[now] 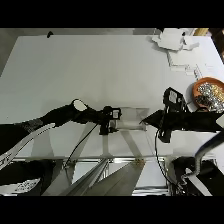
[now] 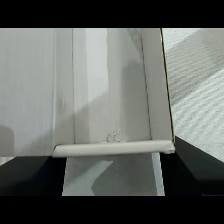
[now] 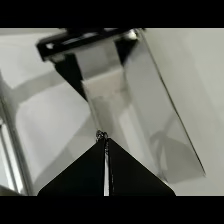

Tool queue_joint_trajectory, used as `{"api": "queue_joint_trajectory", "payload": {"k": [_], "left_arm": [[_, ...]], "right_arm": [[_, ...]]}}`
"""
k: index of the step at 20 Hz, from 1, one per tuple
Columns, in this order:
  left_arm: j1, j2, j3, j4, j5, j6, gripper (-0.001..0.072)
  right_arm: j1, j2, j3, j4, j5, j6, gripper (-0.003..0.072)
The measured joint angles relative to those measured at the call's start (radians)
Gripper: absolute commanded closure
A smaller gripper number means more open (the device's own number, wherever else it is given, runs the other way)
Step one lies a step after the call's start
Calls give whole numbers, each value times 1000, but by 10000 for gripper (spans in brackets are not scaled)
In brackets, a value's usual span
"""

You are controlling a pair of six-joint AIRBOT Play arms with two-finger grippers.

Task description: Fold the box and place the chain.

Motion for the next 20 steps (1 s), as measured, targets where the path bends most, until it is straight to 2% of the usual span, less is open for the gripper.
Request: {"api": "queue_joint_trajectory", "payload": {"k": [5,12,14,16,20], "left_arm": [[0,0,0,0,0,0,455],[0,0,0,0,0,0,455],[0,0,0,0,0,0,455],[0,0,0,0,0,0,455],[0,0,0,0,0,0,455]], "right_arm": [[134,-10,0,18,-137,-2,668],[174,-147,0,20,-258,-1,661],[175,-206,0,17,-272,0,564],[177,-265,0,13,-281,3,498],[177,-319,0,-5,-296,3,487]]}}
